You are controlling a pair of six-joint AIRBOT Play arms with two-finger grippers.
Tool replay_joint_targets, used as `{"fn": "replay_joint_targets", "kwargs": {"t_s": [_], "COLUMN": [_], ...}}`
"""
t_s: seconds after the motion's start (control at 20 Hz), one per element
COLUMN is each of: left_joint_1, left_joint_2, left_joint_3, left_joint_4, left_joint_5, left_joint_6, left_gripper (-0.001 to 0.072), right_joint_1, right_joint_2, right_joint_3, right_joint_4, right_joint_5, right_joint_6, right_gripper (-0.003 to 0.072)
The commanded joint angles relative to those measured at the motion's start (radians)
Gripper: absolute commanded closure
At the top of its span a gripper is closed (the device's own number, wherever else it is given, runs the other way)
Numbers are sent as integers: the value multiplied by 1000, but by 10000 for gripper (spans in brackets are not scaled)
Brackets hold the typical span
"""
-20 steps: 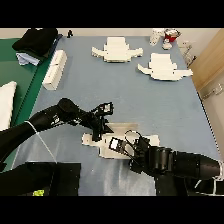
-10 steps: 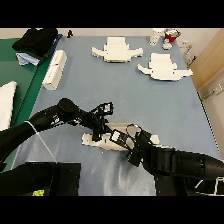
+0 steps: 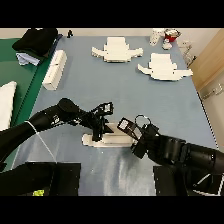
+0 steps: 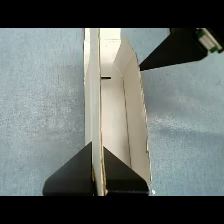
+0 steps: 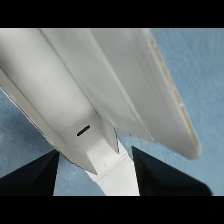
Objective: Fold the box.
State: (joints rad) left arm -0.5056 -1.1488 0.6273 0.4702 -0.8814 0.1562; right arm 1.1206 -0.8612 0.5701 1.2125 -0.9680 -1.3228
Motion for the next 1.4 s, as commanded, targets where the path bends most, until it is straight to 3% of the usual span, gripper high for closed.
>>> {"fn": "replay_joint_targets", "kwargs": {"t_s": [0.0,0.3,0.6,0.75,1.35], "left_joint_1": [0,0,0,0,1], "left_joint_2": [1,1,1,1,1], "left_joint_3": [0,0,0,0,0], "left_joint_4": [1,1,1,1,1], "left_joint_5": [-1,-1,-1,-1,-1], "left_joint_6": [0,0,0,0,0], "left_gripper": [695,695,695,696,696], "right_joint_1": [-198,-475,-574,-579,-579], "right_joint_2": [15,24,19,19,-42], "right_joint_3": [-8,-23,-149,-176,-183], "right_joint_4": [259,664,959,988,946], "right_joint_5": [106,129,211,283,280], "right_joint_6": [-406,-1048,-1411,-1471,-1460], "right_gripper": [-34,-34,-34,-34,-22]}}
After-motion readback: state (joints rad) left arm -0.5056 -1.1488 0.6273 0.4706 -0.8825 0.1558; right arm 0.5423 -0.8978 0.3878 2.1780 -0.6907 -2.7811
